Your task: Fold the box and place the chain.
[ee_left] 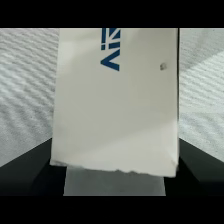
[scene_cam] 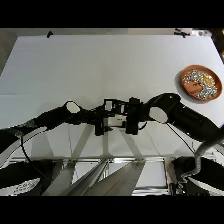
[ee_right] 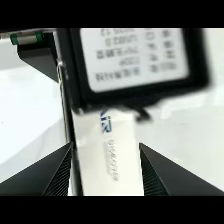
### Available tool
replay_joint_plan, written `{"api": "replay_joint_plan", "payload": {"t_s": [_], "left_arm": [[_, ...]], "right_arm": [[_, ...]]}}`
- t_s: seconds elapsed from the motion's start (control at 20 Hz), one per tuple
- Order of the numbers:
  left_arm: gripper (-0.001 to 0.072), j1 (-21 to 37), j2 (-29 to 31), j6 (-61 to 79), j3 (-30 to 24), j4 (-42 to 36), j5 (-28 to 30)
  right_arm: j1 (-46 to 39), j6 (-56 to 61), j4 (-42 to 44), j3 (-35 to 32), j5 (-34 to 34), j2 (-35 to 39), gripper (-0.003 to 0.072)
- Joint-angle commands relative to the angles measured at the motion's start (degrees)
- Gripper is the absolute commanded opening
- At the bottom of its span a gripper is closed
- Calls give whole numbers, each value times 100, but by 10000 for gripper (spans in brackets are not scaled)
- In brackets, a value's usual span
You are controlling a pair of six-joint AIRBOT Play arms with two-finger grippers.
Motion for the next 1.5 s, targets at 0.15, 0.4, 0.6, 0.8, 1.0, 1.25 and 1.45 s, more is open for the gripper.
{"api": "replay_joint_plan", "payload": {"t_s": [0.15, 0.4, 0.6, 0.8, 1.0, 1.25, 1.45], "left_arm": [[372, 0, 2, 0, 0, 4, 9], [372, 2, 2, 0, 0, 4, 9], [372, 0, 2, 2, 0, 4, 7], [372, 0, 2, 0, 0, 4, 7], [372, 2, 2, 0, 0, 4, 7], [372, 0, 2, 0, 0, 4, 7], [372, 0, 2, 2, 0, 4, 7]], "right_arm": [[-306, 1165, -896, -149, 39, 1102, 18], [-310, 2385, 767, -1759, -2326, 1843, 11], [188, 2393, 2437, -3008, -5206, 1862, 10], [496, 2415, 2474, -3338, -5283, 1862, 9], [592, 2413, 2472, -3477, -5143, 1788, 9], [592, 2417, 2527, -3480, -5147, 1220, 9], [894, 2415, 2618, -3484, -5086, 1093, 9]]}}
